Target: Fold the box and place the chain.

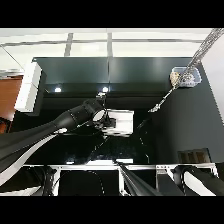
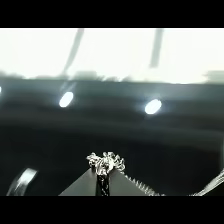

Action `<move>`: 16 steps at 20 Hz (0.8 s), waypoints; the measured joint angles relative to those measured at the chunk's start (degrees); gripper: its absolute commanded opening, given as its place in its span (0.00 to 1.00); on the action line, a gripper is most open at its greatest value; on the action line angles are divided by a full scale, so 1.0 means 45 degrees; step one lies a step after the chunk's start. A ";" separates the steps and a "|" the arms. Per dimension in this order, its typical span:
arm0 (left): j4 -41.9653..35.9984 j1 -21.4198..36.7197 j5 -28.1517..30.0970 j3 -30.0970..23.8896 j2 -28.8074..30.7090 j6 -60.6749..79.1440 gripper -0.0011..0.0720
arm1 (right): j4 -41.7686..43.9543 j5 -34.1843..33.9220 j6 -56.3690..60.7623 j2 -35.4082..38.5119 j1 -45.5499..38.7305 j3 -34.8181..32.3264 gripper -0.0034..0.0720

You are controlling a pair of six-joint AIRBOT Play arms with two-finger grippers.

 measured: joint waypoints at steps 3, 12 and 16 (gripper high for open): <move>0.0005 0.0000 0.0000 0.0005 0.0000 0.0000 0.05 | 0.0253 0.1209 -0.0058 0.0102 0.1224 -0.0049 0.06; 0.0000 0.0000 -0.0010 0.0000 0.0000 0.0000 0.05 | 0.1870 0.2021 -0.0486 0.0165 0.4517 -0.2137 0.06; 0.0005 0.0000 -0.0010 0.0000 0.0000 0.0005 0.05 | 0.2283 0.0466 -0.0767 0.0160 0.5668 -0.5042 0.06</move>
